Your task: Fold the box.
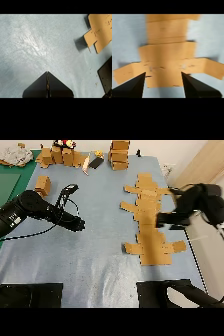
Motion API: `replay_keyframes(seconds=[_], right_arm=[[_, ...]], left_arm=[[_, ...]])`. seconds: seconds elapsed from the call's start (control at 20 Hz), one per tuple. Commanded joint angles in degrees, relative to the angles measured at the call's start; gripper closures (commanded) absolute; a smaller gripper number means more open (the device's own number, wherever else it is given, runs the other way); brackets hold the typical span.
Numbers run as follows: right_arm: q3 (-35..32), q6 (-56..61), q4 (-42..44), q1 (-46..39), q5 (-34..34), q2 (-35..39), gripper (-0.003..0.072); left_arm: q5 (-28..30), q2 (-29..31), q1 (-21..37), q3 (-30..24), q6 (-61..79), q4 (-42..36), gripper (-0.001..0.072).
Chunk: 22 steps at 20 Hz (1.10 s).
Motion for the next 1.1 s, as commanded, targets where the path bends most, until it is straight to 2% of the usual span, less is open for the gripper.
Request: replay_keyframes(seconds=[0.0,0.15,0.35,0.5,0.7,0.85,1.0,1.05], right_arm=[[-0.39,-8.28,-1.49,-15.87,-2.01,1.42,-0.0009],[-2.51,-11.8,-1.33,-23.82,0.0,0.72,-0.0009],[-5.42,-13.4,-1.84,-28.72,2.71,-3.3,-0.0009],[-5.66,-15.63,-1.75,-29.16,4.31,-6.97,-0.0009],[-5.66,-20.44,1.75,-29.11,2.25,-12.33,-0.0009],[-5.7,-23.8,6.84,-29.07,2.32,-13.81,-0.0008],[-6.36,-24.72,5.62,-29.07,1.64,-14.86,-0.0006],[-6.58,-25.31,6.19,-29.07,1.42,-14.91,0.0021]], left_arm=[[0.0,-0.04,-0.04,-0.02,0.0,0.02,0.0699],[-0.02,-0.04,-0.04,-0.02,0.0,0.0,0.0699],[0.0,-0.04,-0.04,0.0,0.0,0.02,0.0699],[0.0,-0.04,-0.04,-0.02,0.0,0.02,0.07],[0.0,-0.04,-0.04,0.0,0.0,0.02,0.0699],[0.0,-0.04,-0.04,-0.02,0.0,0.0,0.0699],[0.0,-0.04,-0.04,-0.02,0.0,0.0,0.0699],[0.0,-0.04,-0.04,-0.02,0.0,0.0,0.0699]])
